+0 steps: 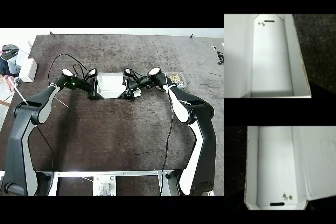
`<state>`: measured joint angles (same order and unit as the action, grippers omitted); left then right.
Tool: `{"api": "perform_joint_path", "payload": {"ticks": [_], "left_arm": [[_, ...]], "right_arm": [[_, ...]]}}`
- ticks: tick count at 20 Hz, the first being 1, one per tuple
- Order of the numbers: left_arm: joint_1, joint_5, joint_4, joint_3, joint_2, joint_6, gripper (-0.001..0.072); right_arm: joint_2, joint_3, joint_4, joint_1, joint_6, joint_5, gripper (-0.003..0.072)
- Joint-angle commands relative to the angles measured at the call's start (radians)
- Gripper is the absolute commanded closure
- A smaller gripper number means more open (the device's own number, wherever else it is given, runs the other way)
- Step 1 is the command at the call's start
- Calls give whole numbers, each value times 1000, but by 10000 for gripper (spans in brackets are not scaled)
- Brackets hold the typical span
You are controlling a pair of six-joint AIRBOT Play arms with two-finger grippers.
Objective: Fold the box and place the chain.
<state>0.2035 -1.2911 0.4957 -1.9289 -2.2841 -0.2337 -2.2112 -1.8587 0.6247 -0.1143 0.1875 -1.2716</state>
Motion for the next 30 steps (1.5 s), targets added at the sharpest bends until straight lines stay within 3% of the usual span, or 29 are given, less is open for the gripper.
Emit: {"api": "perform_joint_path", "payload": {"ticks": [1, 4, 5, 6, 7, 30], "left_arm": [[0, 2, 8, 0, -1, 24, -11], [0, 1, 8, 0, -1, 24, -11], [0, 1, 8, 0, -1, 24, 28], [0, 1, 8, 0, -1, 24, 186], [0, 1, 8, 0, -1, 24, 267], [0, -2, 0, 0, -1, 24, 264]], "right_arm": [[0, -1, 0, -1, 0, 0, 222], [0, -1, 0, -1, 0, 0, 222], [0, -1, 0, -1, 0, 0, 221], [0, -1, 0, -1, 0, 0, 221], [0, -1, 0, -1, 0, 0, 221], [0, -1, 0, -1, 0, 0, 222]]}}
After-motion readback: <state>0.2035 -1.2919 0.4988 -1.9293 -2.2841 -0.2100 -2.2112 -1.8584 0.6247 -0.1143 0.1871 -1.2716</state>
